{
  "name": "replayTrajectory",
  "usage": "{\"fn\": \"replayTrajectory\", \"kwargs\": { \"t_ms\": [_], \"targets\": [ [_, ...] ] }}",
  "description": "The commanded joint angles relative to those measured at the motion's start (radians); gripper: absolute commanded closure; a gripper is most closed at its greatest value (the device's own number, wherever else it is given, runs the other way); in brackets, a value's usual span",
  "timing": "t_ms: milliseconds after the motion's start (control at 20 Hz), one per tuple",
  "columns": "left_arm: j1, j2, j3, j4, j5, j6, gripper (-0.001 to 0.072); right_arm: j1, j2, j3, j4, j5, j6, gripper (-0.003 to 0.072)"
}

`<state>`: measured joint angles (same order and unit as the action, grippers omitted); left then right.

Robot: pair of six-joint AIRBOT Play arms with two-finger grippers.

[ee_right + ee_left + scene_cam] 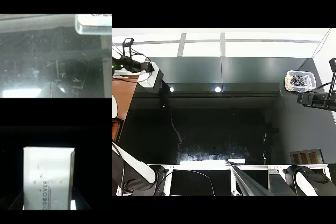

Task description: Fold the box and place the chain.

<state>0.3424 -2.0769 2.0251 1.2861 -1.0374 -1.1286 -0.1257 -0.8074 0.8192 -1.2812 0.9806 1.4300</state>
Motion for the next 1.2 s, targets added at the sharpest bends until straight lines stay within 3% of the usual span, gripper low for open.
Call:
{"fn": "replayTrajectory", "kwargs": {
  "t_ms": [0,50,100,150,200,250,350,450,600,700,850,950,1150],
  "targets": [
    [0.000,0.055,0.108,0.112,-0.251,-0.168,0.0004,0.002,0.001,0.000,0.014,0.035,0.002,0.0676],
    [0.002,0.108,0.097,0.142,-0.320,-0.213,0.0012,0.002,0.001,0.000,0.021,0.050,0.002,0.0676],
    [0.005,0.159,0.076,0.154,-0.391,-0.257,0.0080,0.002,0.001,0.000,0.023,0.066,0.002,0.0676],
    [0.010,0.214,0.045,0.152,-0.469,-0.288,0.0289,0.002,0.001,0.000,0.023,0.088,-0.003,0.0677],
    [0.013,0.263,0.011,0.153,-0.546,-0.313,0.0602,0.002,0.001,0.000,0.021,0.117,-0.027,0.0676],
    [0.011,0.319,-0.030,0.146,-0.610,-0.319,0.0682,0.002,0.002,0.000,0.020,0.151,-0.041,0.0676],
    [-0.008,0.457,-0.146,0.125,-0.618,-0.319,0.0682,0.009,0.023,0.000,0.020,0.185,-0.044,0.0676],
    [-0.051,0.650,-0.347,0.062,-0.469,-0.306,0.0682,0.041,0.081,-0.022,0.023,0.110,-0.056,0.0676],
    [-0.162,0.987,-0.780,-0.093,-0.159,-0.198,0.0682,0.140,0.190,-0.148,0.085,-0.128,-0.169,0.0677],
    [-0.262,1.200,-1.103,-0.098,0.017,-0.184,0.0682,0.204,0.225,-0.270,0.088,-0.280,-0.171,0.0676],
    [-0.352,1.444,-1.472,-0.101,0.187,-0.184,0.0680,0.242,0.225,-0.401,0.088,-0.442,-0.170,0.0678],
    [-0.359,1.558,-1.588,-0.100,0.224,-0.184,0.0680,0.240,0.225,-0.408,0.083,-0.443,-0.170,0.0678],
    [-0.359,1.654,-1.611,-0.085,0.217,-0.187,0.0680,0.240,0.225,-0.408,0.084,-0.439,-0.170,0.0678]
  ]
}}
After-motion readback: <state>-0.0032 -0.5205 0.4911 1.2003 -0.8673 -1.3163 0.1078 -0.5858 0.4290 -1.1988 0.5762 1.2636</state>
